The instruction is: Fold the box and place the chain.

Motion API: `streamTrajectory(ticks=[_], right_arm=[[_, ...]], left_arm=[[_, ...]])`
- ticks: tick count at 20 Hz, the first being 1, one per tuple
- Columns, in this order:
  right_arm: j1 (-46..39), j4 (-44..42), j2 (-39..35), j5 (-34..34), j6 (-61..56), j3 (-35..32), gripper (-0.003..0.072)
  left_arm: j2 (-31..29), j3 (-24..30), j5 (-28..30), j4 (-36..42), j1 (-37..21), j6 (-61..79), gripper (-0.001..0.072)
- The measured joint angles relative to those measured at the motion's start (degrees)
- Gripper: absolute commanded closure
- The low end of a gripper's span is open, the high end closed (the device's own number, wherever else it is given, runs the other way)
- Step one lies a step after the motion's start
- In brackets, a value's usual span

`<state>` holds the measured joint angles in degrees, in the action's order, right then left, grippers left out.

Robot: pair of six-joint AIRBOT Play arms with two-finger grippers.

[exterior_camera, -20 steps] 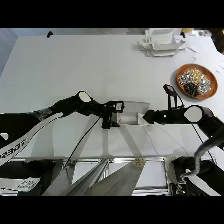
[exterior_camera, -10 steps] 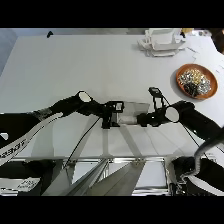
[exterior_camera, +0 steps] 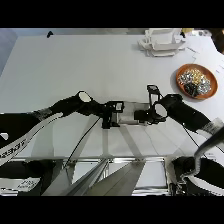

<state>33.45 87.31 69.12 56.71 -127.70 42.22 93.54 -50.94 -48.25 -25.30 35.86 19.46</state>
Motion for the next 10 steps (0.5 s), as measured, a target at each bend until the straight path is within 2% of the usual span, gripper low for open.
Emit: streamTrajectory(ticks=[4,7,10], right_arm=[[1.1,1.0,1.8,-0.3,-3.0,0.4,0.0369],[3.2,1.8,3.5,-0.7,-3.9,0.5,0.0397],[4.5,2.8,4.2,-0.8,-4.3,0.6,0.052]], left_arm=[[0.0,0.0,0.0,0.0,0.0,0.0,0.0679],[0.0,0.0,0.0,0.0,0.0,0.0,0.0679],[0.0,0.0,-0.1,0.0,0.0,0.0,0.0679]])
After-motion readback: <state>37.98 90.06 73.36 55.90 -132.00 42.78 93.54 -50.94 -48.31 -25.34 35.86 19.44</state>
